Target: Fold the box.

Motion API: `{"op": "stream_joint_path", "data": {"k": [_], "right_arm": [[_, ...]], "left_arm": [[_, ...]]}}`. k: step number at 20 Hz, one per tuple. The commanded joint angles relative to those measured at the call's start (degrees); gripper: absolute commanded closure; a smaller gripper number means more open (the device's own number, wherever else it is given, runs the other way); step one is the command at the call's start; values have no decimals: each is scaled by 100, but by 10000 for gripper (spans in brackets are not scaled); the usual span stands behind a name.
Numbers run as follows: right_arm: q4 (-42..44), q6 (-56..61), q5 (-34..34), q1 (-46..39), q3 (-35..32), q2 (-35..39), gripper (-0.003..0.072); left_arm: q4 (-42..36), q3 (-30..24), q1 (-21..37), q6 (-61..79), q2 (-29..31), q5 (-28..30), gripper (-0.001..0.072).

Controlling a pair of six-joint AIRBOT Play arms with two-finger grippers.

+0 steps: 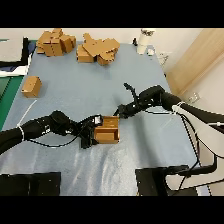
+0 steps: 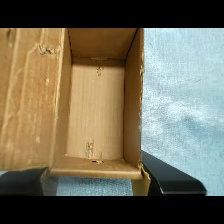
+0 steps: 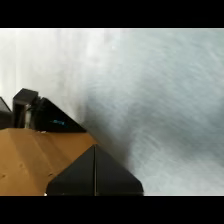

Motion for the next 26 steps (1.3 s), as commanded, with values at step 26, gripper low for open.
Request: {"op": "stream_joint_path", "data": {"k": [26], "right_arm": [[-3032,-1600,3960,3416,-2835,3974,639]], "left_arm": [[0,4,0,2,4,0,113]]}}
